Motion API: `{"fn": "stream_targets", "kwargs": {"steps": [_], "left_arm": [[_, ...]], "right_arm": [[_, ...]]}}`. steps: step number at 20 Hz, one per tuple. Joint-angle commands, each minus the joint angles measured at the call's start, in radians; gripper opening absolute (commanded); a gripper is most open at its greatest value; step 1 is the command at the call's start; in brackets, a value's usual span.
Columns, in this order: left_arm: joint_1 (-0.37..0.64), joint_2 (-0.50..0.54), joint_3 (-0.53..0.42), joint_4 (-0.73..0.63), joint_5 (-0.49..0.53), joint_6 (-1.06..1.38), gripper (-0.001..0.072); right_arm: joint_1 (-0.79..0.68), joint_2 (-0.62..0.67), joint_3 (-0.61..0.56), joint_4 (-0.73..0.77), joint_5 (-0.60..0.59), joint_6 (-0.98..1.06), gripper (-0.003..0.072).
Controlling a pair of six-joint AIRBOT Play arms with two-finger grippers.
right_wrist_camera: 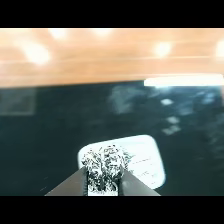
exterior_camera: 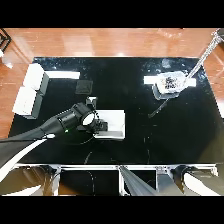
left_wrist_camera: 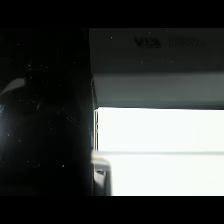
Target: Fold the box and place the chain.
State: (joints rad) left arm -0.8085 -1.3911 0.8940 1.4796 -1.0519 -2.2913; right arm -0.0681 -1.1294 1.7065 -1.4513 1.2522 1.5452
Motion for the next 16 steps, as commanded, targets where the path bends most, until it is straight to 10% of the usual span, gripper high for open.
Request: {"fn": "stream_targets", "kwargs": {"steps": [1, 16], "left_arm": [[0.0, 0.0, 0.0, 0.001, 0.0, 0.0, 0.002], [0.0, 0.0, 0.0, 0.004, 0.002, 0.0, 0.002]], "right_arm": [[0.003, 0.063, 0.0, 0.17, 0.123, -0.073, 0.002], [0.266, 0.216, -0.259, 0.449, 0.278, -0.136, 0.0021]]}}
